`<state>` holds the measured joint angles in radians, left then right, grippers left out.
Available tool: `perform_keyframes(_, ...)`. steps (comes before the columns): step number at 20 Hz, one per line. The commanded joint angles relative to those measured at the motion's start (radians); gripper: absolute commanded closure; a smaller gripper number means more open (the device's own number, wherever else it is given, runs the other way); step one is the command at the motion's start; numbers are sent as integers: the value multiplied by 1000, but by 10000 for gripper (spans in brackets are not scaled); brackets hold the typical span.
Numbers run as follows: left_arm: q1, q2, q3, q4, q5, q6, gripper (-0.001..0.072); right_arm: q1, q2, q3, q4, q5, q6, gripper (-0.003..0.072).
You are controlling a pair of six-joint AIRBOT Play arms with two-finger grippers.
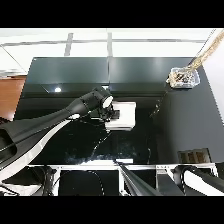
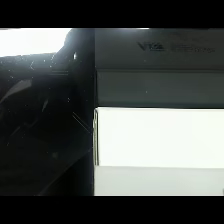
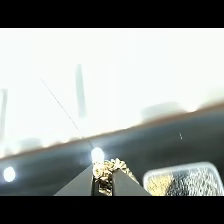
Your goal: Fold the box and place the chain.
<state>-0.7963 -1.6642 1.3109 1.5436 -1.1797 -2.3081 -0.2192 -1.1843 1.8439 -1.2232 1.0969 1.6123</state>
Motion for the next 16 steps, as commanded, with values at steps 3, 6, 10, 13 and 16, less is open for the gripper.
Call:
perform_keyframes(3, 1, 0, 1, 0, 1, 0, 684, 2, 116, 110, 192, 137, -68, 672)
perform_keyframes(6, 1, 0, 1, 0, 0, 0, 684, 2, 155, 115, 295, 239, -80, 671)
perform_keyframes(10, 1, 0, 1, 1, 1, 0, 684, 82, 175, 114, 362, 309, -80, 670)
perform_keyframes(13, 1, 0, 1, 0, 1, 0, 684, 200, 175, 93, 362, 421, -80, 669)
perform_keyframes(16, 1, 0, 1, 0, 0, 0, 684, 306, 175, 69, 363, 463, -79, 669)
